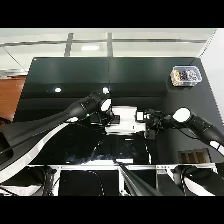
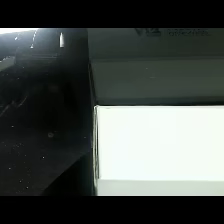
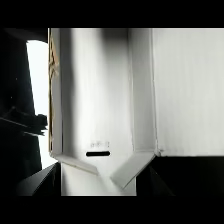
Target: Fold the box and place the chain.
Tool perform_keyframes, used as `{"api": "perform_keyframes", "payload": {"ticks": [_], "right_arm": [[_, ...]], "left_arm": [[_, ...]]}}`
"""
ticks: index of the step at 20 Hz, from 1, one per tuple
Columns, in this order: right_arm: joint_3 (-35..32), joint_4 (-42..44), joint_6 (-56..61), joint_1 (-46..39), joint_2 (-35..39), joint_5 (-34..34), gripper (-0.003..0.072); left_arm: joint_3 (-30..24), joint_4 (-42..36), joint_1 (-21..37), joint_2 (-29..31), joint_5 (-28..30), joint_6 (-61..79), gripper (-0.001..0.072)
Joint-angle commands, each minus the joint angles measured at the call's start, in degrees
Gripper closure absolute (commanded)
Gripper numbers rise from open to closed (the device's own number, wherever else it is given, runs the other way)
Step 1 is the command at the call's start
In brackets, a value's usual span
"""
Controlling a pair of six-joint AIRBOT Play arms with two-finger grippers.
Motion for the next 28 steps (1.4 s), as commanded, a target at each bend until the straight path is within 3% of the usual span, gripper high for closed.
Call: {"api": "perform_keyframes", "payload": {"ticks": [1,2,4,6,7,16,18,19,20,21,22,24,26,28], "right_arm": [[0.07,-0.98,-1.05,-0.94,0.90,1.36,0.0070],[0.07,-0.68,-1.27,-0.94,0.46,1.36,0.0223],[0.07,0.61,-1.53,-0.94,-0.15,1.38,0.0382],[0.07,4.24,-2.54,-0.94,-0.37,1.22,0.0397],[0.07,5.97,-2.97,-0.92,-0.63,1.29,0.0499],[0.07,12.90,-3.28,2.73,-4.85,-3.96,0.0491],[0.07,12.94,-2.58,2.75,-4.87,-4.00,0.0250],[0.07,12.50,-1.64,2.73,-4.85,-3.61,0.0407],[0.04,12.31,-0.70,2.73,-4.87,-3.67,0.0413],[0.07,12.31,-0.22,2.73,-4.85,-3.82,0.0307],[0.07,12.11,0.70,2.71,-4.85,-3.69,0.0372],[0.09,10.43,7.80,2.27,-3.67,-3.23,0.0678],[1.46,5.68,27.52,0.04,0.39,1.44,0.0665],[6.95,-5.29,50.45,-4.28,4.85,13.16,0.0666]], "left_arm": [[0.02,0.07,0.00,0.00,-0.20,-0.02,0.0681],[0.02,0.07,0.00,0.00,-0.22,-0.02,0.0681],[0.02,0.07,0.00,0.00,-0.22,-0.02,0.0681],[0.02,0.04,0.00,0.00,-0.17,-0.04,0.0681],[0.02,0.04,0.00,0.00,-0.17,-0.02,0.0681],[0.02,0.04,0.02,0.00,-0.17,-0.04,0.0681],[0.02,0.04,0.02,0.00,-0.17,-0.04,0.0681],[0.02,0.04,0.02,0.00,-0.17,-0.04,0.0681],[0.02,0.04,0.02,0.00,-0.20,-0.02,0.0681],[0.02,0.04,0.02,0.00,-0.17,-0.04,0.0681],[0.02,0.04,0.02,0.00,-0.17,-0.02,0.0681],[0.02,0.04,0.02,0.00,-0.24,-0.02,0.0681],[0.02,-0.02,0.02,0.00,-0.33,-0.04,0.0681],[0.02,-0.44,0.02,0.00,-0.44,-0.04,0.0681]]}}
